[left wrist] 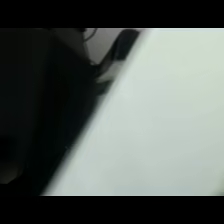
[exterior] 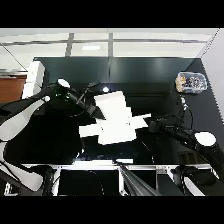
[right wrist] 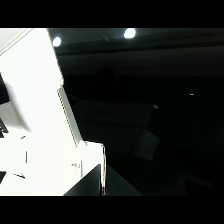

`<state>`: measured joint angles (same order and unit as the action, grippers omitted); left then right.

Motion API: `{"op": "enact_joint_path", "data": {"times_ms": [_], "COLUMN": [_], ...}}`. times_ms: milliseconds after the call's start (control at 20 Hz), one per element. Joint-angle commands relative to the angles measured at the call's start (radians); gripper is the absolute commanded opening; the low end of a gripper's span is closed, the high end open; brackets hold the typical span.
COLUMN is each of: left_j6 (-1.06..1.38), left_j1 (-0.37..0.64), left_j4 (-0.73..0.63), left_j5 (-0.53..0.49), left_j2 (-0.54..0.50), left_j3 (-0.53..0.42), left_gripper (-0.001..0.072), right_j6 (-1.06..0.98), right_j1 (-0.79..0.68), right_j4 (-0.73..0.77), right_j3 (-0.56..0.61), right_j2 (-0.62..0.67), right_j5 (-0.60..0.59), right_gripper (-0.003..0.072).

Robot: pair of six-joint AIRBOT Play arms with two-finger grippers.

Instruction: Fold the box and place the chain.

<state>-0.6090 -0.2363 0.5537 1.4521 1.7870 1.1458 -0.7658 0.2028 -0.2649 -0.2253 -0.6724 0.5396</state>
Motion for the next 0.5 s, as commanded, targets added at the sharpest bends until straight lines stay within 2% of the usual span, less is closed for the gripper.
{"op": "enact_joint_path", "data": {"times_ms": [0, 100, 150, 250, 400, 450], "left_j6": [0.064, 0.064, 0.064, 0.064, 0.065, 0.072], "left_j1": [-0.006, -0.008, -0.008, -0.008, -0.007, -0.005], "left_j4": [-0.004, -0.003, -0.003, -0.004, -0.004, -0.005], "left_j5": [0.031, 0.042, 0.042, 0.048, 0.080, 0.081], "left_j2": [0.012, 0.022, 0.027, 0.036, 0.047, 0.047], "left_j3": [0.020, 0.027, 0.027, 0.027, 0.027, 0.027], "left_gripper": [0.0429, 0.0222, 0.0219, 0.0140, 0.0081, 0.0026], "right_j6": [0.000, 0.000, 0.000, -0.001, -0.011, -0.011], "right_j1": [0.001, 0.001, 0.001, 0.001, 0.001, 0.001], "right_j4": [-0.024, -0.024, -0.024, -0.024, -0.024, -0.024], "right_j3": [0.000, 0.000, 0.000, 0.000, 0.000, 0.000], "right_j2": [0.000, 0.000, 0.000, 0.001, 0.001, 0.001], "right_j5": [-0.001, -0.001, -0.001, 0.002, 0.007, 0.015], "right_gripper": [0.0010, 0.0010, 0.0010, 0.0010, 0.0011, 0.0061]}}
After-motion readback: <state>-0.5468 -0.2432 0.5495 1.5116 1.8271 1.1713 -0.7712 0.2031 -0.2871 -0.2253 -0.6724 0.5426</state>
